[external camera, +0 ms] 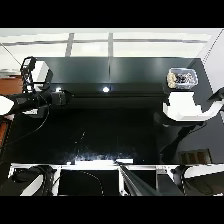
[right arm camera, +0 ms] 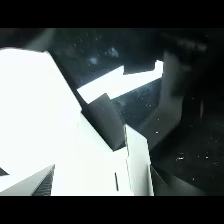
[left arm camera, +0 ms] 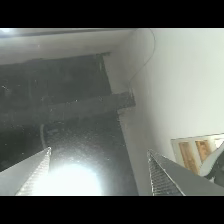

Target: Fold the box and place the chain.

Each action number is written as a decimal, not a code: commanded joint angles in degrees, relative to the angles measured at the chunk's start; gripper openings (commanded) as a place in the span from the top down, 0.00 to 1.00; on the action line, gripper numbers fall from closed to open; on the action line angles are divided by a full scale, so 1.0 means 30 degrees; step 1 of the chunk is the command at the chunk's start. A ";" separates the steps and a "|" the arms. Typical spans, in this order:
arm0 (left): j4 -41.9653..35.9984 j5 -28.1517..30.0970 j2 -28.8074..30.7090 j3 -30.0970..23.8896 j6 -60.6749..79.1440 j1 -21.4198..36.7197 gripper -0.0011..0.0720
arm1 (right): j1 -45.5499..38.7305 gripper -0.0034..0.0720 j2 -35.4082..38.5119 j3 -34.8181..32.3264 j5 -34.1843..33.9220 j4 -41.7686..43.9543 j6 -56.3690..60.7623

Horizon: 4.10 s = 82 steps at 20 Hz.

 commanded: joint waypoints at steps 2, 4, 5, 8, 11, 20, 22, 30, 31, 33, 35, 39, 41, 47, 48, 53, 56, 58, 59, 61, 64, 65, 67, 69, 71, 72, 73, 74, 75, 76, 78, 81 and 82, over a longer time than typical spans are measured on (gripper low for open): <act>0.0007 0.0007 -0.0015 0.0007 0.0007 -0.0007 0.00 | 0.0539 0.15 -0.1202 0.0452 0.0903 -0.2149 0.0466; 0.0007 0.0007 -0.0015 0.0007 0.0007 -0.0007 0.00 | 0.0335 0.23 -0.1202 0.0466 0.0794 -0.2266 0.0576; 0.0007 0.0007 -0.0015 0.0007 0.0007 -0.0007 0.00 | 0.0233 0.31 -0.1209 0.0466 0.0707 -0.2259 0.0576; 0.0000 -0.0007 -0.0015 0.0007 0.0000 -0.0007 0.00 | 0.0066 0.43 -0.1209 0.0466 0.0627 -0.2142 0.0561; 0.0000 -0.0022 -0.0015 0.0007 0.0000 -0.0007 0.01 | -0.0015 0.63 -0.1202 0.0466 0.0670 -0.1829 0.0408; 0.0000 -0.0029 -0.0015 0.0007 0.0000 -0.0007 0.01 | -0.0823 0.89 0.0036 0.0248 0.1013 0.1712 -0.1836; 0.0007 -0.0029 -0.0015 0.0007 0.0000 -0.0007 0.01 | -0.1311 0.89 0.0998 -0.0503 0.0576 0.4488 -0.4204; 0.0015 -0.0007 -0.0015 0.0007 0.0015 -0.0007 0.01 | -0.2455 0.90 0.6025 -0.8160 -0.1829 0.8714 -1.0863; 0.0015 0.0000 -0.0015 0.0007 0.0015 -0.0007 0.01 | -0.2361 0.90 0.6550 -0.9122 -0.1770 0.9610 -1.1519; 0.0015 -0.0007 -0.0015 0.0007 0.0015 -0.0007 0.01 | -0.1749 0.90 0.7694 -1.0892 -0.1268 0.9945 -1.3041; 0.0015 -0.0036 -0.0036 0.0007 0.0015 -0.0007 0.01 | -0.0991 0.90 0.8721 -1.2568 -0.2208 0.9624 -1.3369; 0.0007 -0.0364 -0.0379 0.0007 0.0007 -0.0015 0.01 | 0.1574 0.90 1.0054 -1.5001 -0.4036 0.9777 -1.3784; -0.0197 -0.0947 -0.0670 -0.0007 0.0007 -0.0022 0.01 | 0.3330 0.90 1.0652 -1.6152 -0.5173 1.0506 -1.3835; -0.3606 -0.2841 -0.2645 -0.0153 -0.0685 -0.0211 0.01 | 0.8896 0.90 1.1591 -1.9059 -0.9231 1.4841 -1.5453; -0.3927 -0.3169 -0.3067 -0.0153 -0.0605 -0.0211 0.01 | 0.9857 0.90 1.1766 -1.9533 -0.9675 1.5664 -1.5839; -0.4437 -0.3825 -0.4240 -0.0590 -0.0153 -0.0211 0.01 | 1.2917 0.90 1.3187 -2.1478 -1.2509 1.8127 -1.8090; -0.6404 -0.4007 -0.4233 -0.2725 0.1654 -0.0211 0.01 | 1.3238 0.90 1.3311 -2.1857 -1.2531 1.8134 -1.8083; -1.0746 -0.3657 -0.4240 -0.4597 0.5435 -0.0211 0.01 | 1.3231 0.90 1.3311 -2.1857 -1.2488 1.8141 -1.8076; -1.2597 -0.3650 -0.4255 -0.5275 0.7533 -0.0219 0.01 | 1.3231 0.90 1.3311 -2.1864 -1.2488 1.8149 -1.8076; -1.3238 -0.3395 -0.4269 -0.5829 1.0338 -0.0517 0.01 | 1.3231 0.90 1.3311 -2.1857 -1.2488 1.8156 -1.8068; -1.3151 -0.2448 -0.4488 -0.5836 1.2203 -0.1501 0.01 | 1.3231 0.90 1.3311 -2.1864 -1.2386 1.8149 -1.8068; -1.3202 -0.2295 -0.4663 -0.5836 1.2925 -0.1923 0.01 | 1.3231 0.90 1.3311 -2.1864 -1.2356 1.8149 -1.8068; -1.3209 -0.1756 -0.5304 -0.5829 1.3420 -0.2754 0.01 | 1.3231 0.90 1.3311 -2.1864 -1.2356 1.8149 -1.8068; -1.3559 -0.0903 -0.6222 -0.5807 1.4018 -0.3330 0.01 | 1.3231 0.90 1.3311 -2.1857 -1.2342 1.8149 -1.8061; -1.4972 -0.0605 -0.7023 -0.5727 1.5351 -0.3461 0.01 | 1.3231 0.90 1.3311 -2.1864 -1.2320 1.8149 -1.8025; -1.5897 -0.0692 -0.7388 -0.5690 1.6276 -0.3468 0.01 | 1.3231 0.90 1.3311 -2.1864 -1.2320 1.8141 -1.7996; -1.6910 -0.0998 -0.7788 -0.5683 1.7507 -0.3468 0.01 | 1.3231 0.90 1.3311 -2.1864 -1.2313 1.8141 -1.7988; -1.7733 -0.1399 -0.8182 -0.5676 1.8608 -0.3468 0.02 | 1.3231 0.90 1.3311 -2.1864 -1.2313 1.8141 -1.7981; -1.8243 -0.1865 -0.8561 -0.5661 1.9351 -0.3468 0.02 | 1.3231 0.90 1.3311 -2.1864 -1.2298 1.8141 -1.7981; -1.8367 -0.2433 -0.9005 -0.5559 1.9985 -0.3468 0.04 | 1.3231 0.90 1.3311 -2.1864 -1.2276 1.8141 -1.7981; -1.8353 -0.2776 -0.9799 -0.5253 2.0393 -0.3548 0.04 | 1.3231 0.90 1.3311 -2.1864 -1.2254 1.8141 -1.7974; -1.8353 -0.3060 -1.0571 -0.4524 2.0684 -0.3570 0.04 | 1.3231 0.90 1.3311 -2.1864 -1.2174 1.8134 -1.7908; -1.8338 -0.3096 -1.0812 -0.4269 2.0684 -0.3672 0.04 | 1.3231 0.90 1.3311 -2.1864 -1.2182 1.8134 -1.7901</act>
